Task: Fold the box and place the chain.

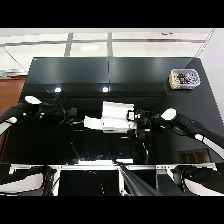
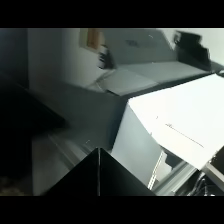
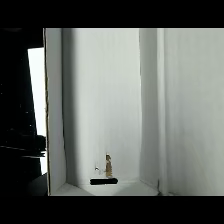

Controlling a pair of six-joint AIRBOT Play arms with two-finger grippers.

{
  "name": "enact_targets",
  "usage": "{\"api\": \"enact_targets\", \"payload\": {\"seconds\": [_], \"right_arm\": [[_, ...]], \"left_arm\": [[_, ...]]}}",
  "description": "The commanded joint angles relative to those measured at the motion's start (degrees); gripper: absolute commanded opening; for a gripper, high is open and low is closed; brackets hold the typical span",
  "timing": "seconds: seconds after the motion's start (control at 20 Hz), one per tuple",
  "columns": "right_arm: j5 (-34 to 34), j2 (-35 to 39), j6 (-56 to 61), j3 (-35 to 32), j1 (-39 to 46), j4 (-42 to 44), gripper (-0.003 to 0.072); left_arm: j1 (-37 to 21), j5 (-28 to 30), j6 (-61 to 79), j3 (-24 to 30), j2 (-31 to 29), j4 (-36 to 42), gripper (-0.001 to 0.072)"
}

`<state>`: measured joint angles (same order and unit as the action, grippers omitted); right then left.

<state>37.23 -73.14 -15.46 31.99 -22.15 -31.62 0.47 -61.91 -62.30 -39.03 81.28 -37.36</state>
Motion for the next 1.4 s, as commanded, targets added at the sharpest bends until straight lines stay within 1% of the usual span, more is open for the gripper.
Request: {"api": "enact_targets", "payload": {"seconds": [0.0, 0.2, 0.3, 0.35, 0.4, 0.45, 0.5, 0.55, 0.65, 0.9, 1.0, 1.05, 1.1, 1.15, 1.35], "right_arm": [[0.00, 0.00, 0.00, 0.00, 0.00, 0.02, 0.0083], [0.00, 0.00, 0.00, 0.00, 0.00, 0.02, 0.0083], [0.00, 0.00, 0.00, 0.00, 0.00, 0.02, 0.0083], [0.02, 0.00, 0.00, 0.00, 0.00, 0.02, 0.0083], [0.00, 0.00, 0.00, 0.00, 0.00, 0.02, 0.0083], [0.00, 0.00, 0.00, 0.00, 0.00, 0.02, 0.0083], [0.02, 0.00, 0.00, 0.00, 0.00, 0.02, 0.0083], [0.00, 0.00, 0.00, 0.00, 0.00, 0.02, 0.0083], [0.00, 0.00, 0.00, 0.00, 0.00, 0.02, 0.0083], [0.00, 0.00, 0.00, 0.00, 0.00, 0.02, 0.0083], [0.00, 0.00, 0.00, 0.00, 0.00, 0.02, 0.0083], [0.00, 0.00, 0.00, 0.00, 0.00, 0.02, 0.0083], [0.00, 0.00, 0.00, 0.00, 0.00, 0.02, 0.0083], [0.00, 0.00, 0.00, 0.00, 0.00, 0.02, 0.0083], [0.00, 0.00, 0.00, 0.00, 0.00, 0.02, 0.0083]], "left_arm": [[5.22, 1.81, 4.72, -0.24, 1.95, 1.60, 0.0026], [8.09, 1.57, 5.57, -0.90, 2.27, 1.66, 0.0027], [8.57, 1.07, 7.52, -0.90, 2.27, 2.14, 0.0030], [8.52, 0.63, 8.63, -0.92, 2.27, 2.91, 0.0065], [8.35, 0.13, 9.62, -0.92, 2.27, 3.48, 0.0243], [8.31, -0.15, 10.67, -0.94, 2.27, 3.89, 0.0465], [8.31, -0.22, 11.17, -1.05, 2.27, 3.87, 0.0640], [8.31, -0.22, 11.17, -1.27, 2.27, 3.85, 0.0695], [8.31, -0.72, 11.17, -2.21, 2.27, 4.02, 0.0695], [8.44, -4.28, 11.15, -6.38, 2.27, 4.17, 0.0692], [8.68, -5.88, 11.26, -7.06, 2.27, 7.34, 0.0686], [9.40, -6.01, 12.00, -7.04, 2.27, 9.97, 0.0655], [10.21, -6.12, 13.46, -7.06, 2.27, 12.26, 0.0588], [11.06, -6.08, 14.80, -7.06, 2.27, 14.21, 0.0567], [13.73, -5.88, 14.64, -7.34, 2.27, 12.83, 0.0567]]}}
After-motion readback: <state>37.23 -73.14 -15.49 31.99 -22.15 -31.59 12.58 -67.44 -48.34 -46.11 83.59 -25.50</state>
